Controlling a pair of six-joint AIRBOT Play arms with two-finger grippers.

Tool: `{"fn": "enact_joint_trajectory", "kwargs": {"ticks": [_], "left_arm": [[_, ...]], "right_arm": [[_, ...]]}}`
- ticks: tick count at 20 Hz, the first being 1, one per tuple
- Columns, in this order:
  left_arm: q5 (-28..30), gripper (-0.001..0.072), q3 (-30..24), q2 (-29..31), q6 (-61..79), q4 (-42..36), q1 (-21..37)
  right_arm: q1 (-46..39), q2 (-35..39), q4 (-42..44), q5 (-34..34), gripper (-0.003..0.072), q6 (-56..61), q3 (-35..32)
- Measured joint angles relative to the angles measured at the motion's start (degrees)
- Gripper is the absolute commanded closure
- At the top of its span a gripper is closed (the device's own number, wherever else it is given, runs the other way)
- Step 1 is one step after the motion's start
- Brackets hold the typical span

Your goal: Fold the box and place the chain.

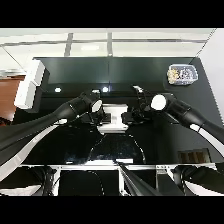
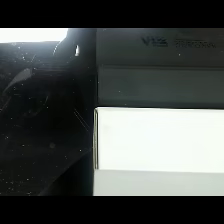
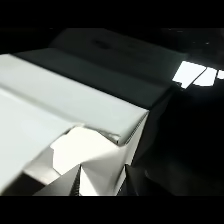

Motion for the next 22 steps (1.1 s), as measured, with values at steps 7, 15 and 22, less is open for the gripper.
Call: {"fn": "enact_joint_trajectory", "kwargs": {"ticks": [7, 15, 22], "left_arm": [[0.0, 0.0682, 0.0, 0.0, 0.0, 0.0, 0.0], [0.2, 0.0682, 0.0, 0.0, 0.0, -0.1, 0.0], [-0.1, 0.0682, 0.0, 0.0, -0.2, -0.3, 0.0]], "right_arm": [[7.2, -7.2, -16.5, 5.7, 0.0388, 17.1, 8.8], [11.2, -10.9, -26.1, 11.1, 0.0457, 29.6, 12.7], [11.8, -11.9, -27.2, 12.2, 0.0665, 32.7, 13.2]]}}
